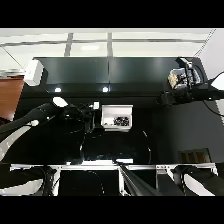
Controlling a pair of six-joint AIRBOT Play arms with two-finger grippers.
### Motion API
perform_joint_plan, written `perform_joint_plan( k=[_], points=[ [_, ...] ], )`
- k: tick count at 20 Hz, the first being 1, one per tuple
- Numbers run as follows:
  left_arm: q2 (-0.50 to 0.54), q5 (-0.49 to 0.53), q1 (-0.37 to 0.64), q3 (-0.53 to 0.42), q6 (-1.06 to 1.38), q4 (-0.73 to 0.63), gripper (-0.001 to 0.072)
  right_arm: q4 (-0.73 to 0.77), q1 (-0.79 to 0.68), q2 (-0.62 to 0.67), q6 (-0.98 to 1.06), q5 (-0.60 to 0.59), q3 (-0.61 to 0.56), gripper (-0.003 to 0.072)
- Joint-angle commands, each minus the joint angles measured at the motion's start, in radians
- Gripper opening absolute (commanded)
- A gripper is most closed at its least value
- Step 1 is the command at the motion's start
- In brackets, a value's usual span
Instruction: Fold the box and place the chain.
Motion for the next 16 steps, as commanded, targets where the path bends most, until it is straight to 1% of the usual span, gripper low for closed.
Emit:
perform_joint_plan(
  k=[1, 4, 5, 6, 7, 9, 11, 14, 16],
  points=[
    [-0.001, 0.001, -0.007, 0.001, 0.007, 0.0, 0.04, 0.004, 0.088, -0.021, -0.002, -0.152, -0.019, 0.0712],
    [-0.001, 0.001, -0.007, 0.001, 0.007, 0.0, 0.04, 0.087, 0.214, -0.107, -0.009, -0.385, -0.02, 0.0715],
    [0.0, 0.001, -0.007, 0.001, 0.007, 0.0, 0.04, 0.12, 0.24, -0.147, -0.015, -0.422, -0.02, 0.0714],
    [0.0, 0.001, -0.007, 0.001, 0.007, 0.0, 0.04, 0.163, 0.259, -0.19, -0.047, -0.426, -0.02, 0.0714],
    [0.0, 0.001, -0.007, 0.001, 0.007, 0.0, 0.04, 0.196, 0.273, -0.224, -0.09, -0.404, -0.02, 0.0713],
    [0.0, 0.001, -0.007, 0.001, 0.007, 0.0, 0.04, 0.224, 0.295, -0.25, -0.255, -0.327, -0.02, 0.0713],
    [0.0, 0.001, -0.007, 0.001, 0.007, 0.0, 0.0401, 0.219, 0.296, -0.237, -0.459, -0.23, -0.004, 0.0713],
    [0.0, 0.0, -0.007, 0.001, 0.007, 0.0, 0.0401, 0.22, 0.295, -0.214, -0.66, -0.108, 0.026, 0.0713],
    [0.0, -0.001, -0.007, 0.001, 0.007, 0.0, 0.0401, 0.228, 0.298, -0.213, -0.744, -0.035, 0.024, 0.0713]
  ],
)
